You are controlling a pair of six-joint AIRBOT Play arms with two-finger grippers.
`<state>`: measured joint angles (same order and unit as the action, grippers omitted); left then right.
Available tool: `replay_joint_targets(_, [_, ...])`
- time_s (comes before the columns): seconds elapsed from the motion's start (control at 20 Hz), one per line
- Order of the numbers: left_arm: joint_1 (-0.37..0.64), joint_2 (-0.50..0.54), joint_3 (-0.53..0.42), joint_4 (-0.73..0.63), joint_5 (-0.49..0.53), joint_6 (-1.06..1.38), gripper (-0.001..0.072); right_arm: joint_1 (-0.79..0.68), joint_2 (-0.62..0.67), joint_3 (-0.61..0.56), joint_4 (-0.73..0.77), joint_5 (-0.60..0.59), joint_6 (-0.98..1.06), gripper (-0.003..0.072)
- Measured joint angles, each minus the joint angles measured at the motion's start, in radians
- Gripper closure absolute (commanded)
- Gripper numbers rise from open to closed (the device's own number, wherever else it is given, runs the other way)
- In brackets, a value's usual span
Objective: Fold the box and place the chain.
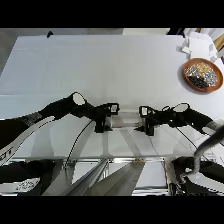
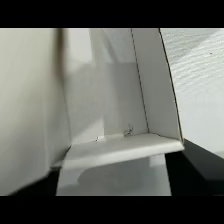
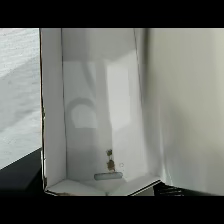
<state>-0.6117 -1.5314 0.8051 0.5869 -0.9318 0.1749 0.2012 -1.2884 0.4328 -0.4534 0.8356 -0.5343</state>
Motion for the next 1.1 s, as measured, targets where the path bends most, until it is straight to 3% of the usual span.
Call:
replay_joint_targets(0.55, [0.184, 0.079, -0.035, -0.033, -0.046, -0.003, 0.0012, -0.001, 0.000, 0.000, 0.008, -0.010, 0.007, 0.0306])
replay_joint_targets(0.8, [0.176, 0.093, -0.111, -0.116, -0.030, 0.153, 0.0012, -0.001, 0.000, 0.000, 0.006, -0.007, 0.006, 0.0306])
replay_joint_targets(1.1, [0.138, 0.087, -0.135, -0.185, 0.052, 0.227, 0.0006, -0.001, 0.000, 0.000, 0.005, -0.006, 0.005, 0.0306])
